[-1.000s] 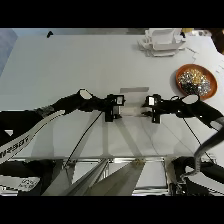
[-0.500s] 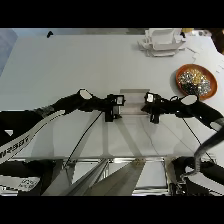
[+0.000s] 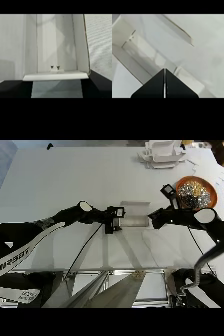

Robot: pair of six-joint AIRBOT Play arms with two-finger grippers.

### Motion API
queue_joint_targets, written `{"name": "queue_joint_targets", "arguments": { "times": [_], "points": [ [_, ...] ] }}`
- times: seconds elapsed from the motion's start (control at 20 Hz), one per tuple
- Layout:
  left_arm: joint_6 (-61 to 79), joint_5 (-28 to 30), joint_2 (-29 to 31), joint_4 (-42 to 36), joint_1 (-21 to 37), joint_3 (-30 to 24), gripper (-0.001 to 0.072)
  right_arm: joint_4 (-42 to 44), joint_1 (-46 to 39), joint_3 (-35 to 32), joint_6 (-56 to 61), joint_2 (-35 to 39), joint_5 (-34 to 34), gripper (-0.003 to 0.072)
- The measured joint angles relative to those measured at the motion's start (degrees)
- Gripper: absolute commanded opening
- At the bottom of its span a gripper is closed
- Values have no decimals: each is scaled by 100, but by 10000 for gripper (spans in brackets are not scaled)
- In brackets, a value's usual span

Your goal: Fold the box and place the chain.

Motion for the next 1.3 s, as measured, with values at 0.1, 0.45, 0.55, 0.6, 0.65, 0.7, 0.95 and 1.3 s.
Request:
{"name": "queue_joint_targets", "arguments": {
  "times": [0.1, 0.45, 0.55, 0.6, 0.65, 0.7, 0.95, 1.3],
  "points": [
    [0, 0, 0, 0, 0, 0, 83, -415, -247, 0, 1010, 197, -31, 21],
    [-2, 0, -2, -2, 0, 0, 83, -1027, -1646, 2, 2649, 57, 15, 21],
    [0, 0, -2, -2, 0, 0, 83, -1038, -1698, 2, 2789, -271, 59, 21],
    [-2, 0, 0, -2, 0, 0, 83, -1040, -1676, 0, 2811, -446, 96, 21],
    [-2, 0, -2, -2, 0, 0, 83, -1038, -1631, 0, 2848, -645, 105, 21],
    [-2, 0, 0, -2, 0, 0, 83, -1032, -1574, 0, 2879, -828, 120, 21],
    [-2, 0, -2, -2, 0, 0, 83, -474, -1377, 2, 2726, -1462, 247, 20],
    [-2, 0, 0, -2, 0, 0, 83, 424, -1329, 2, 2184, -1635, 505, 21]
  ]
}}
